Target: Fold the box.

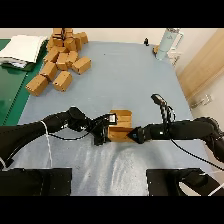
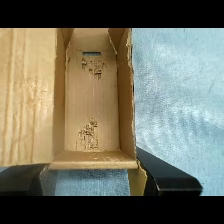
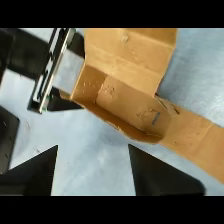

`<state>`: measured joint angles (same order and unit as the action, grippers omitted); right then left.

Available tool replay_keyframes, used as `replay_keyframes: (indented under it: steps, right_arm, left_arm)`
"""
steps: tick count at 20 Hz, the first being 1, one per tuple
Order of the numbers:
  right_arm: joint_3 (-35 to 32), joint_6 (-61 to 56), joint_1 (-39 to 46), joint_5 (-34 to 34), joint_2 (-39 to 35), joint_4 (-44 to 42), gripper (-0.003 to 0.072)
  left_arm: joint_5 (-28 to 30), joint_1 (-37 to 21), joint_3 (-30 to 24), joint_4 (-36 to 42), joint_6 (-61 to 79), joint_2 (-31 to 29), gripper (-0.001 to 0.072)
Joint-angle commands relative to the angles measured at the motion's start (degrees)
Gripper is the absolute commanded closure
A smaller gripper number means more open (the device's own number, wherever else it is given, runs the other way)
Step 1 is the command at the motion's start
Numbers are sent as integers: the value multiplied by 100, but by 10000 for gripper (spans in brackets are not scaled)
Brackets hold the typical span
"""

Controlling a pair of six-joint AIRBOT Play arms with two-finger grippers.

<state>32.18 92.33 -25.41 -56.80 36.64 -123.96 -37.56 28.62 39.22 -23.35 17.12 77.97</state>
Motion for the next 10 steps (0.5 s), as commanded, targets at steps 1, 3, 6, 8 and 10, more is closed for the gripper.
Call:
replay_keyframes:
  steps: [1,3,6,8,10]
  right_arm:
    - [9,-907,-4,654,98,-98,203]
    - [83,-992,-4,1001,372,-151,609]
    - [551,-695,22,1397,1172,-120,683]
    - [1080,-278,20,1292,1930,-120,683]
    - [1515,26,20,1235,2634,-118,683]
  left_arm:
    - [4,-2,0,-2,0,0,191]
    - [2,-2,0,-4,2,0,191]
    - [4,-2,0,-2,0,0,191]
    - [2,-2,0,-2,0,0,192]
    - [2,-2,0,-2,0,0,191]
